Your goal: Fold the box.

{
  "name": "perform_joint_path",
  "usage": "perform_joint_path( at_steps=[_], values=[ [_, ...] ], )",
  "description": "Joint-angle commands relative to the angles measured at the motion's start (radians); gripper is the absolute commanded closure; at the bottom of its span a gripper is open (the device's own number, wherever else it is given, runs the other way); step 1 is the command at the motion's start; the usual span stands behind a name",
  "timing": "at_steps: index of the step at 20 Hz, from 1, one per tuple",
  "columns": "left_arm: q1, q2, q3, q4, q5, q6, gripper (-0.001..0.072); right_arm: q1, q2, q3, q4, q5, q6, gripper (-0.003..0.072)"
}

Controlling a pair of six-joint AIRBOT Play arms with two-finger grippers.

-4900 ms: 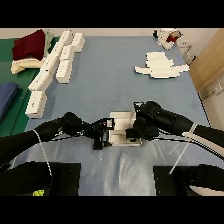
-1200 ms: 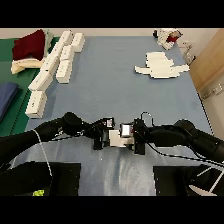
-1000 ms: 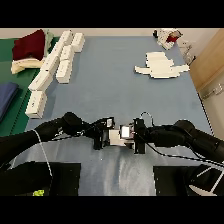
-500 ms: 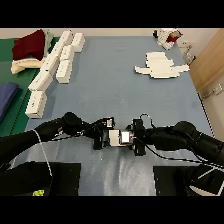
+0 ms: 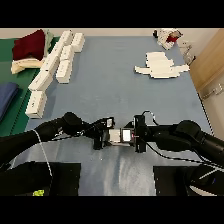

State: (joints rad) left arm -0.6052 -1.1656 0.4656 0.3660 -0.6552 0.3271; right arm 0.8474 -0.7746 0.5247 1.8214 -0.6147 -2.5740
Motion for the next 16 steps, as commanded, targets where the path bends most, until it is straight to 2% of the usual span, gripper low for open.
perform_joint_path(
  at_steps=[1, 2, 3, 4, 10, 11, 12, 16],
  values=[
    [0.000, 0.000, 0.000, 0.001, 0.000, 0.002, 0.0265, 0.000, -0.018, 0.002, -0.022, 0.008, 0.027, 0.0275],
    [0.000, 0.000, 0.000, 0.001, 0.000, 0.002, 0.0264, 0.000, -0.024, 0.002, -0.022, 0.001, 0.032, 0.0275],
    [0.000, 0.000, 0.000, 0.001, 0.000, 0.002, 0.0264, 0.001, -0.030, 0.002, -0.018, -0.004, 0.035, 0.0307],
    [0.000, 0.000, 0.000, 0.001, 0.000, 0.002, 0.0265, 0.001, -0.035, 0.002, -0.015, -0.012, 0.035, 0.0384],
    [0.000, 0.000, 0.000, 0.001, 0.000, 0.002, 0.0264, 0.002, -0.058, 0.002, 0.054, -0.052, 0.034, 0.0422],
    [0.000, 0.000, 0.000, 0.001, 0.000, 0.002, 0.0265, 0.003, -0.063, 0.002, 0.064, -0.053, 0.034, 0.0445],
    [0.000, 0.000, 0.000, 0.001, 0.000, 0.002, 0.0265, 0.003, -0.068, 0.002, 0.071, -0.052, 0.034, 0.0523],
    [0.000, 0.000, 0.000, 0.001, 0.000, 0.002, 0.0265, 0.003, -0.072, 0.002, 0.079, -0.052, 0.034, 0.0524]
  ],
)
